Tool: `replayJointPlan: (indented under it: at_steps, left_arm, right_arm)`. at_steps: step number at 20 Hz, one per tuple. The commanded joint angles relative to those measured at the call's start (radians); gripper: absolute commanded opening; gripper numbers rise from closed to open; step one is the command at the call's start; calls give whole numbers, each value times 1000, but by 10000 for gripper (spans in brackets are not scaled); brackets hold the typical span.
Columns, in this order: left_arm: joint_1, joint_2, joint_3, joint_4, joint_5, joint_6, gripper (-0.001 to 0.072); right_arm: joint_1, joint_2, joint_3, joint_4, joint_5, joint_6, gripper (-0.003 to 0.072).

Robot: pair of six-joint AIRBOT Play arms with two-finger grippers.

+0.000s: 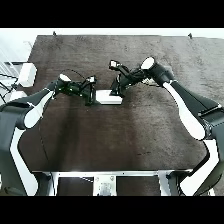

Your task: Fold the box and place the chain.

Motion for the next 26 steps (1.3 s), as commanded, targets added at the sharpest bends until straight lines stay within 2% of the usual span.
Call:
replayJointPlan:
  at_steps: [1,7,11,17,19,21,22,26]
  left_arm:
    - [1,0,0,0,0,0,525]
    - [1,0,0,0,0,0,525]
    - [1,0,0,0,0,0,525]
    - [1,0,0,0,0,0,525]
    - [1,0,0,0,0,0,525]
    - [1,0,0,0,0,0,525]
    - [1,0,0,0,0,0,525]
    - [1,0,0,0,0,0,525]
  right_arm:
    - [0,-16,2,-6,3,2,384]
    - [0,-3,8,-1,8,3,384]
    - [-13,76,-11,0,35,47,363]
    - [-16,99,-136,84,-139,-44,363]
    - [-14,99,-166,130,-151,-88,364]
    - [-10,99,-185,130,-152,-89,362]
    - [-10,100,-192,131,-152,-98,328]
    - [-7,100,-198,138,-152,-118,326]
